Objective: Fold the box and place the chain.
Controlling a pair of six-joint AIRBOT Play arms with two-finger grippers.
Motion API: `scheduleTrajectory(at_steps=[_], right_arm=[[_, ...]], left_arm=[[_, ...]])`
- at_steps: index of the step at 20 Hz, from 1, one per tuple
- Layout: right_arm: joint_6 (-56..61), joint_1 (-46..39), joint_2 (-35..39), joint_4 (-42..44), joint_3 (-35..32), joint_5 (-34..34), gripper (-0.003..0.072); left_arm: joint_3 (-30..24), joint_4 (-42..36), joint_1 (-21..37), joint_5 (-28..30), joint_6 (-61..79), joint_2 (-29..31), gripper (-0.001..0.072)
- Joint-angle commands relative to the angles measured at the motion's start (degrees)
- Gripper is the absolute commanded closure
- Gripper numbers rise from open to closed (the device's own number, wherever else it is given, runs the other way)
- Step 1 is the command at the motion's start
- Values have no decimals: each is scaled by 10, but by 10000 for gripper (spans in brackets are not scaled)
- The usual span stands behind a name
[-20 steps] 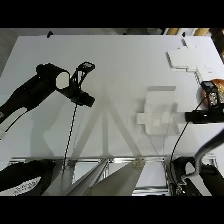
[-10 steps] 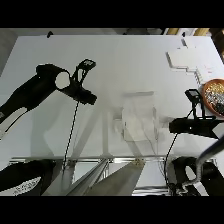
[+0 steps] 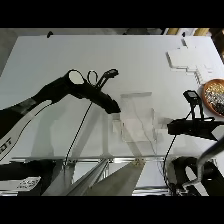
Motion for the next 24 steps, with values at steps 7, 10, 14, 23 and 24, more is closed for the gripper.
scheduleTrajectory(at_steps=[7, 10, 14, 23, 24], right_arm=[[0, 1, 0, 1, 0, 1, 670], [0, 1, 0, 1, 0, 1, 670], [0, 1, 0, 1, 0, 1, 670], [-38, 1, 5, 15, 22, 3, 380], [-53, 1, 8, 15, 41, 4, 380]], left_arm=[[63, -143, -1, -61, 153, -126, 258], [63, -155, -12, -61, 184, -141, 264], [63, -151, -21, -61, 211, -143, 446], [63, -112, -19, -72, 253, -80, 710], [63, -79, -19, -73, 251, -52, 710]])
